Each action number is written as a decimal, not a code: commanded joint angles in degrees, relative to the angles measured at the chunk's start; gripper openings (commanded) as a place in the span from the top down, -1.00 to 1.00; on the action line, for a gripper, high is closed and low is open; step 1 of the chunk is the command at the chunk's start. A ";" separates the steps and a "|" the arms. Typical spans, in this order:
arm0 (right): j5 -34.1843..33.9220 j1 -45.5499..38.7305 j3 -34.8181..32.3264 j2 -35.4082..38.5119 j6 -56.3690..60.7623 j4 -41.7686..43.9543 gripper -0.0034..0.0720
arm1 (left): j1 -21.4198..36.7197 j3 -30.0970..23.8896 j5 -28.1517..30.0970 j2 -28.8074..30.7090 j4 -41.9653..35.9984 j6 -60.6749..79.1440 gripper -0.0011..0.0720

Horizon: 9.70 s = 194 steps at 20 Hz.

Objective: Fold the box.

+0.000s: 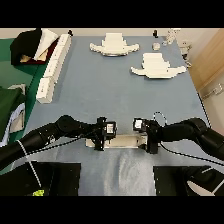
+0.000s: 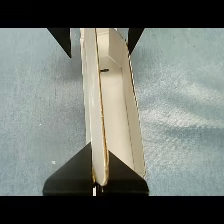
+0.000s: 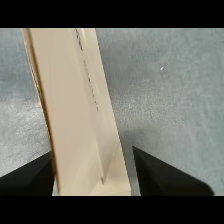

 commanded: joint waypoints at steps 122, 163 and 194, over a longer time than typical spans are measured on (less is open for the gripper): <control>2.67 -4.13 -1.99 -10.71 -20.11 9.81 -0.45 | 7.41 15.82 -14.62 1.62 19.28 -72.50 0.93; 2.67 -4.13 -1.99 -10.71 -20.11 9.81 -0.45 | 4.39 1.40 -4.96 -5.77 1.64 -9.81 0.85; 2.64 -4.13 -1.99 -10.71 -20.11 9.81 -0.45 | 26.71 1.36 -21.42 16.11 40.04 -104.85 0.93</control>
